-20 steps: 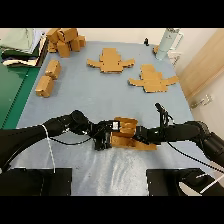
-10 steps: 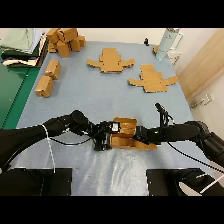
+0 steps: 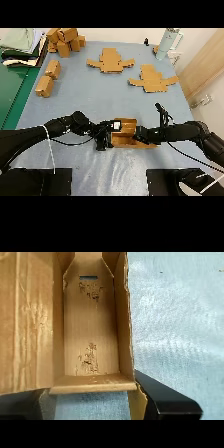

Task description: Fold the box.

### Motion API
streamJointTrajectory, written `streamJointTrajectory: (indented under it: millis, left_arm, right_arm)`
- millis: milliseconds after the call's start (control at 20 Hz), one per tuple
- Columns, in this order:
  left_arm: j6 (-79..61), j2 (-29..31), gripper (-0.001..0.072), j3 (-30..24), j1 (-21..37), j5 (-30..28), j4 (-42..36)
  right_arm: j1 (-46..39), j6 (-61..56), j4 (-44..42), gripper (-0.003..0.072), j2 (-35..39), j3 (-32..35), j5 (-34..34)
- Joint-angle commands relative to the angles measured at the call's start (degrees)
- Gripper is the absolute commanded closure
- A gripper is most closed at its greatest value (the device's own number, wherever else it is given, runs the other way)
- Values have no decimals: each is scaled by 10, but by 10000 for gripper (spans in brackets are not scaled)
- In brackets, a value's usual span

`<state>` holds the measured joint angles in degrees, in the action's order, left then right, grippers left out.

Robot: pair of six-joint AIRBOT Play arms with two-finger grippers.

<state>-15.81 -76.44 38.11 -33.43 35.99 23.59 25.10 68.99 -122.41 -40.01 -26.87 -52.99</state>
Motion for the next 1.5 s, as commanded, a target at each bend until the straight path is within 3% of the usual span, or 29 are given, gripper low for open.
streamJointTrajectory:
  millis: [0, 650, 850, 1450]
  left_arm:
    - [19, 3, 138, 0, 0, -5, 8]
    - [105, 15, 139, 0, 13, 0, 89]
    - [113, 20, 138, 0, 44, 19, 87]
    - [100, 22, 138, -2, 45, 50, 108]
  right_arm:
    - [0, 1, 0, 683, 0, 0, 0]
    - [0, 11, 21, 682, 1, -24, 1]
    - [0, 11, 31, 683, 1, -24, 2]
    - [0, 11, 35, 683, 1, -24, 32]
